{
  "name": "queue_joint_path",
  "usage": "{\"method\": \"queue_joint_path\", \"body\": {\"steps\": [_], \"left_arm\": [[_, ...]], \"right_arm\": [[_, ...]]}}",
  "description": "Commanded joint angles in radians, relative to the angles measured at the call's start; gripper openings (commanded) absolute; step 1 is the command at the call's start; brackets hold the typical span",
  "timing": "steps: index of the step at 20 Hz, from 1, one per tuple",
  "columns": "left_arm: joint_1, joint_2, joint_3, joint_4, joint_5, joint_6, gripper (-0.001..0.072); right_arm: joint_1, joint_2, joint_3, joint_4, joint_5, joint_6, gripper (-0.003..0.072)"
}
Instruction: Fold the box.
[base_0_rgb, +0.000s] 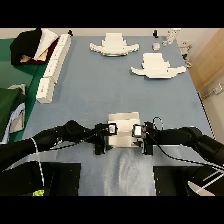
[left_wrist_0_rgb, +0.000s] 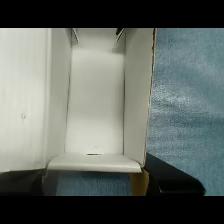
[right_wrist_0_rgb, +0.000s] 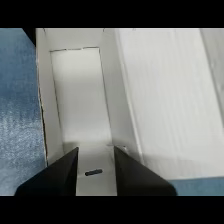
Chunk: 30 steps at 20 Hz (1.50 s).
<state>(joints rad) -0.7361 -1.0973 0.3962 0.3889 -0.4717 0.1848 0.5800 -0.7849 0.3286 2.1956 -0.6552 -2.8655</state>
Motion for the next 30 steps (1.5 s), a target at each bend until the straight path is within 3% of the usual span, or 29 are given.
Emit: {"method": "queue_joint_path", "body": {"steps": [1, 2, 3, 7, 10, 12, 15, 18, 20, 23, 30], "left_arm": [[0.001, 0.000, 0.001, 0.000, 0.001, 0.002, 0.0520], [0.001, 0.000, 0.001, 0.000, 0.001, 0.002, 0.0520], [0.001, 0.000, 0.001, 0.000, 0.001, 0.002, 0.0521], [0.001, 0.000, 0.001, 0.000, 0.001, 0.002, 0.0520], [0.001, 0.000, 0.001, 0.000, 0.001, 0.002, 0.0520], [0.001, 0.000, 0.001, 0.000, 0.001, 0.002, 0.0520], [0.001, 0.000, 0.001, 0.000, 0.001, 0.002, 0.0521], [0.001, 0.000, 0.001, 0.000, 0.001, 0.002, 0.0520], [0.001, 0.000, 0.001, 0.000, 0.001, 0.002, 0.0520], [0.001, 0.000, 0.001, 0.000, 0.001, 0.001, 0.0520], [0.001, 0.000, 0.001, 0.000, 0.001, 0.002, 0.0520]], "right_arm": [[0.002, 0.044, 0.045, -0.155, -0.108, 0.331, 0.0167], [0.002, 0.063, 0.071, -0.251, -0.172, 0.464, 0.0046], [0.002, 0.082, 0.096, -0.358, -0.231, 0.605, 0.0002], [-0.001, 0.135, 0.168, -0.655, -0.423, 0.946, 0.0002], [-0.009, 0.135, 0.196, -0.903, -0.494, 1.252, 0.0001], [-0.079, 0.109, 0.196, -0.961, -0.530, 1.434, 0.0000], [-0.288, 0.012, 0.196, -0.779, -0.541, 1.487, 0.0000], [-0.510, -0.118, 0.196, -0.411, -0.557, 1.255, -0.0001], [-0.624, -0.164, 0.196, -0.254, -0.561, 1.170, -0.0002], [-0.700, -0.167, 0.195, -0.162, -0.606, 1.108, -0.0002], [-0.700, -0.195, 0.106, -0.024, -0.603, 1.033, -0.0002]]}}
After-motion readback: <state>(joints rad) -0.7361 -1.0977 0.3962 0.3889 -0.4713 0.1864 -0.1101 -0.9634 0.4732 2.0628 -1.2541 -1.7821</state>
